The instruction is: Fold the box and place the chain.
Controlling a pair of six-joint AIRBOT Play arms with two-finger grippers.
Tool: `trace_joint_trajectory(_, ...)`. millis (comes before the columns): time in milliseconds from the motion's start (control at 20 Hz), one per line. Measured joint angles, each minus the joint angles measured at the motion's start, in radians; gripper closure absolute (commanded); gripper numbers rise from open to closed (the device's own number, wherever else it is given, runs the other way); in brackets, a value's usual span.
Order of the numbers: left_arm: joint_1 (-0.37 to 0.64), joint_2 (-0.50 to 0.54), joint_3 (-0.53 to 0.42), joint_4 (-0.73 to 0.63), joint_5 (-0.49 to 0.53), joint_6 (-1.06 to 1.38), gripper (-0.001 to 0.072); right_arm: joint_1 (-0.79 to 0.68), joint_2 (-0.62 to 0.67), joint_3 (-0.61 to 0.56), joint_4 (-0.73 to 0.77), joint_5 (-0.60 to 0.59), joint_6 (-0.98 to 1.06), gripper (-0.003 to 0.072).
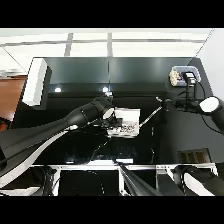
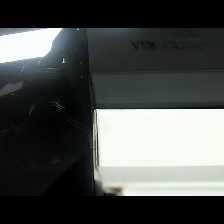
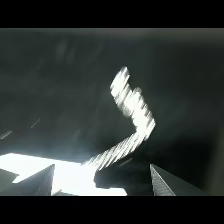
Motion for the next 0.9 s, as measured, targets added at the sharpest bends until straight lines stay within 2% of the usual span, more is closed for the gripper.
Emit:
trace_joint_trajectory(150,0.0,0.0,0.0,0.0,0.0,0.0,0.0683,0.055,-0.078,-0.003,-0.051,-0.142,-0.141,-0.002)
trace_joint_trajectory(300,0.0,0.0,0.0,0.0,-0.001,0.0,0.0683,0.076,-0.137,-0.001,-0.065,-0.236,-0.158,-0.002)
trace_joint_trajectory(800,0.0,0.0,0.0,0.0,-0.002,0.0,0.0683,0.067,-0.254,0.011,-0.06,-0.277,-0.137,-0.0019)
trace_joint_trajectory(850,0.0,0.0,0.0,0.0,-0.002,0.0,0.0683,0.066,-0.261,0.011,-0.062,-0.278,-0.137,0.0043)
trace_joint_trajectory(900,0.0,0.0,0.0,0.0,-0.002,0.0,0.0683,0.066,-0.267,0.013,-0.061,-0.283,-0.136,0.0141)
